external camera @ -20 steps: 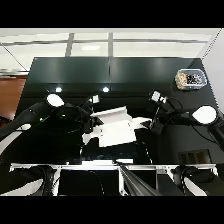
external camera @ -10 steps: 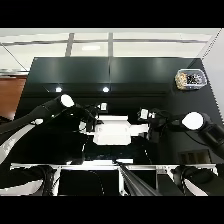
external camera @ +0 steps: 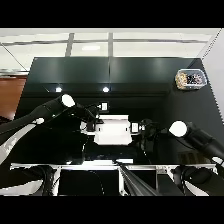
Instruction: Fold the box and place the chain.
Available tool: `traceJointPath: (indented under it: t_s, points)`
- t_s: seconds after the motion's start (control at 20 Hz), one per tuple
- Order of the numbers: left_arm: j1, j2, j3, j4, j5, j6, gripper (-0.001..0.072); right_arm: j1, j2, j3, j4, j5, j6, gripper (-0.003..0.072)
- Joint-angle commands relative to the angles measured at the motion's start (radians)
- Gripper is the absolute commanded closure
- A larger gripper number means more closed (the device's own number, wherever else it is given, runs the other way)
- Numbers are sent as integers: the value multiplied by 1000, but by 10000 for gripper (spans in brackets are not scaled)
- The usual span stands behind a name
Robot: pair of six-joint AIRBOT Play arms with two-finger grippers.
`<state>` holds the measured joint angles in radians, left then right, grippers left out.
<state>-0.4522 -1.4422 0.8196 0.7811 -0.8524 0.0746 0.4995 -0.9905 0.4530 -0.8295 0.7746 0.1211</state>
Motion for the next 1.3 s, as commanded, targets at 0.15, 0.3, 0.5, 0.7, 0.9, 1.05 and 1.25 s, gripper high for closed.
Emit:
traceJointPath:
  t_s: [0.15, 0.3, 0.5, 0.7, 0.9, 1.05, 1.25]
  points:
    - [0, -1, 1, 3, 7, 0, 684, 95, -66, -3, 156, -230, -36, -22]
    - [0, -1, 1, 3, 9, 0, 684, 95, -61, 46, 158, -192, -39, -22]
    - [0, -1, 1, -8, 11, 0, 684, 62, -60, 87, 61, -149, -42, -22]
    - [-1, -1, 1, -9, 7, 0, 684, 55, -60, 100, 73, -130, -74, -22]
    - [-2, -1, 1, -13, 7, 0, 684, 33, -60, 116, 66, -143, -103, -21]
    - [-5, -1, 1, -13, 9, 0, 684, -9, -61, 116, 100, -136, -103, -22]
    - [-5, -1, 1, -15, 11, 0, 684, -28, -61, 116, 97, -168, -103, -22]
